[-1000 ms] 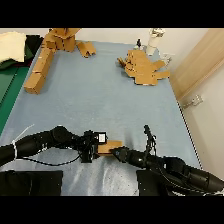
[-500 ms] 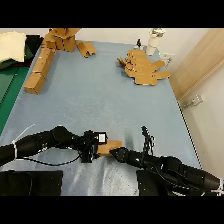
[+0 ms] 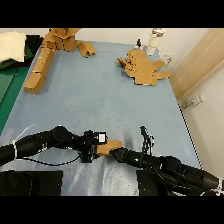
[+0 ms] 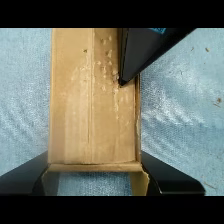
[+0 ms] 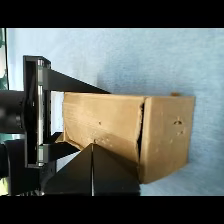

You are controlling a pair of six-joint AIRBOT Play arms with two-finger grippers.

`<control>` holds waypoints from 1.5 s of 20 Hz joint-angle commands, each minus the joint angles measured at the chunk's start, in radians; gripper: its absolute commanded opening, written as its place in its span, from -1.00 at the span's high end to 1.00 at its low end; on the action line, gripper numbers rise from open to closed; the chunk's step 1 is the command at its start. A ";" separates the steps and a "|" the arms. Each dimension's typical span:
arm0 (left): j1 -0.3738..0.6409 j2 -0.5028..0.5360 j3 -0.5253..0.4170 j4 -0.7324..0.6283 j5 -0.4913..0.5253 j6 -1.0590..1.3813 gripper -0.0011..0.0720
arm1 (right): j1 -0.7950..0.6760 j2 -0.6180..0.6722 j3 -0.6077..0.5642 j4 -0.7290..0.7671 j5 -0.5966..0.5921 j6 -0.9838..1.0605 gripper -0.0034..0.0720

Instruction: Fold the box.

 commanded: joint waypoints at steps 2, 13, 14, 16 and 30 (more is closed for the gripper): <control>0.000 0.000 0.001 0.000 0.000 0.000 -0.33 | 0.001 0.000 0.030 -0.074 -0.001 -0.003 0.90; 0.000 0.000 0.001 0.000 0.000 0.000 -0.33 | -0.018 0.006 0.389 -0.734 -0.953 0.136 0.90; 0.000 0.000 0.001 0.000 0.000 0.000 -0.33 | -0.018 0.006 0.407 -0.782 -1.032 0.156 0.90; 0.000 0.000 0.001 0.000 0.000 0.000 -0.33 | -0.018 0.007 0.433 -0.813 -1.105 0.173 0.90; 0.002 0.045 0.014 0.003 0.019 -0.067 -0.33 | -0.018 0.006 0.438 -0.843 -1.105 0.421 0.90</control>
